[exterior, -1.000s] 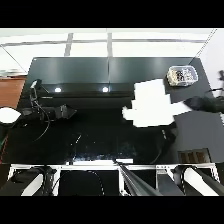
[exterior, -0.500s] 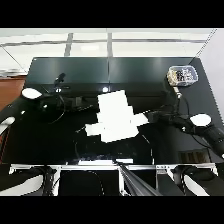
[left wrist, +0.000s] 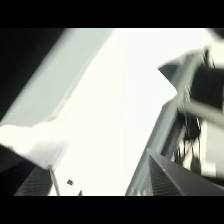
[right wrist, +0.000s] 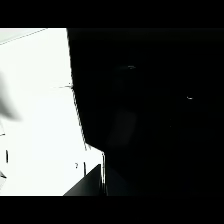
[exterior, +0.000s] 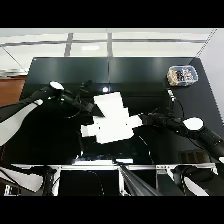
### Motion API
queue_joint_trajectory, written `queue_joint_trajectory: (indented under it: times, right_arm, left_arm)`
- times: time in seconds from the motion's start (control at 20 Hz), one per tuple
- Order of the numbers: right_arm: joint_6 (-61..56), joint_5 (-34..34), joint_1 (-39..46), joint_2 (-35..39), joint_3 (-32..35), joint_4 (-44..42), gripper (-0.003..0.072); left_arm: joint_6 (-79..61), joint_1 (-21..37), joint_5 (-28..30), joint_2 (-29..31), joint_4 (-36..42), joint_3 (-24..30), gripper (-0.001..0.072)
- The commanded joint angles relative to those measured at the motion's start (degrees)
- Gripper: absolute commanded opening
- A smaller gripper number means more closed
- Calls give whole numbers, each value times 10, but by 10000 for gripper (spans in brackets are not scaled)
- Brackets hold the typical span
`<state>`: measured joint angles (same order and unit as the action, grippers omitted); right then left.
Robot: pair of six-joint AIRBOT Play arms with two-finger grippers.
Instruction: Fold the box and place the chain.
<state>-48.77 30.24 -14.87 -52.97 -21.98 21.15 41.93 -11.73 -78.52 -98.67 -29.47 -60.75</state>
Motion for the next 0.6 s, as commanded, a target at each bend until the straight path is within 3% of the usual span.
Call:
queue_joint_trajectory:
  times: [0.0,0.15,0.25,0.3,0.35,0.4,0.45,0.5,0.55]
  right_arm:
    - [-3,-1,-2,0,0,-1,20]
    - [-2,2,-3,0,0,-1,20]
    - [-2,6,-2,0,0,0,20]
    - [-2,6,-3,0,0,1,20]
    - [-2,6,-2,0,0,1,21]
    - [-2,5,-2,0,0,1,25]
    - [0,-1,-2,0,0,2,172]
    - [2,-13,1,1,-4,10,537]
    - [11,-8,13,1,-21,43,711]
  left_arm:
    - [-73,-25,-96,-45,-14,-47,549]
    - [-59,-32,-117,-76,-66,-93,359]
    - [-55,-33,-117,-88,-63,-110,323]
    - [-55,-33,-117,-91,-63,-117,253]
    - [-55,-33,-117,-94,-63,-123,89]
    - [-55,-33,-119,-96,-63,-128,31]
    - [-55,-32,-119,-97,-63,-131,28]
    - [-55,-32,-119,-97,-63,-134,27]
    - [-49,-32,-122,-96,-64,-139,25]
